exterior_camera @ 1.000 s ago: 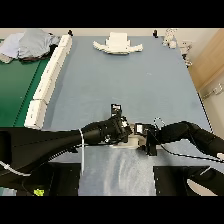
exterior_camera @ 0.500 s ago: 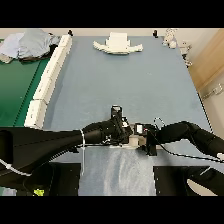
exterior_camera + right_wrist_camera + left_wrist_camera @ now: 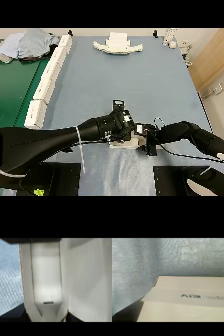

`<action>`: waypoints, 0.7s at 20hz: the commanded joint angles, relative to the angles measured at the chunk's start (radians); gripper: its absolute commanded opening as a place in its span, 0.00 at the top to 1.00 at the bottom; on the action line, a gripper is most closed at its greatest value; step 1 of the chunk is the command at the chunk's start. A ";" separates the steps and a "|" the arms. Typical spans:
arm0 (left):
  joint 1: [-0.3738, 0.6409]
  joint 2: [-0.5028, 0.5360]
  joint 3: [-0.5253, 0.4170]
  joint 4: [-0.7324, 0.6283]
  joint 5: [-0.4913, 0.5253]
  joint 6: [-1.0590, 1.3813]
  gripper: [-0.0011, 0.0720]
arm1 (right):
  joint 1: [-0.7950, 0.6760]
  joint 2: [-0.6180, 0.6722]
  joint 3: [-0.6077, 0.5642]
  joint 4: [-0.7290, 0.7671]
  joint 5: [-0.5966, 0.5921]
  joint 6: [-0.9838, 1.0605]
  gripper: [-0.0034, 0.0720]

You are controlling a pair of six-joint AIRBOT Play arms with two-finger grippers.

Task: Fold the box.

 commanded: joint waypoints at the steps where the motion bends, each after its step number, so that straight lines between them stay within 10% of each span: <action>1: 0.006 0.064 0.019 0.015 -0.089 0.016 0.18 | 0.000 0.000 0.000 0.000 0.000 0.000 0.28; 5: 0.011 0.185 0.019 0.029 -0.220 0.034 0.16 | 0.000 0.000 0.000 0.000 0.000 0.000 0.28; 7: 0.011 0.241 0.019 0.063 -0.314 0.111 0.96 | 0.000 0.000 0.000 0.000 0.000 0.000 0.28; 10: 0.012 0.285 0.019 0.120 -0.384 0.227 0.97 | 0.000 0.000 0.000 0.000 0.000 0.000 0.28; 14: 0.103 0.290 0.005 -0.044 -0.145 0.451 0.97 | 0.000 0.000 0.000 0.000 0.000 0.000 0.28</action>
